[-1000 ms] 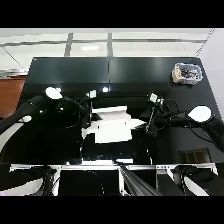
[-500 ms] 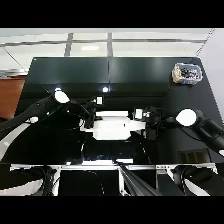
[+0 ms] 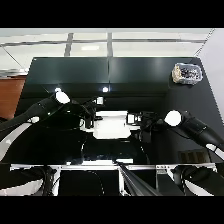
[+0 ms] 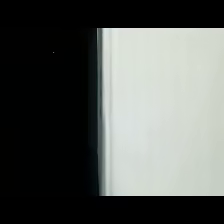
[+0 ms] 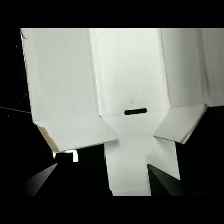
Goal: Fold the box and place the chain.
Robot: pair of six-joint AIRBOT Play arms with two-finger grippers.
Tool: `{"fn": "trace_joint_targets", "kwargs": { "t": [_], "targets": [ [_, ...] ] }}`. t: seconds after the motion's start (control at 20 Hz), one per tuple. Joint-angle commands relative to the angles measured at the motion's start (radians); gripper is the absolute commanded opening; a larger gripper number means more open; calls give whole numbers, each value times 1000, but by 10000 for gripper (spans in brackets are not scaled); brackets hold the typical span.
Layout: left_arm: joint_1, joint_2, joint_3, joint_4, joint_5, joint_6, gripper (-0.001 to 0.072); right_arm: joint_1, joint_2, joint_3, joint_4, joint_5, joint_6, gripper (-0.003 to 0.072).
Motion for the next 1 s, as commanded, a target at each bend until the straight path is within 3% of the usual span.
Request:
{"fn": "trace_joint_targets", "kwargs": {
  "t": [0.0,0.3,0.65,0.85,0.95],
  "targets": [
    [-1,-2,0,0,0,-1,26,53,-47,-1,14,-11,-1,641],
    [-1,-2,0,0,-19,-1,26,90,-54,5,164,-139,0,640],
    [-1,-2,0,0,-20,-1,26,45,-27,41,167,-136,-145,640],
    [0,-2,0,0,-19,-1,26,-43,-27,41,242,-129,-228,640],
    [-1,-2,0,0,-19,-1,26,-77,-37,41,354,-98,-340,640]
  ]
}}
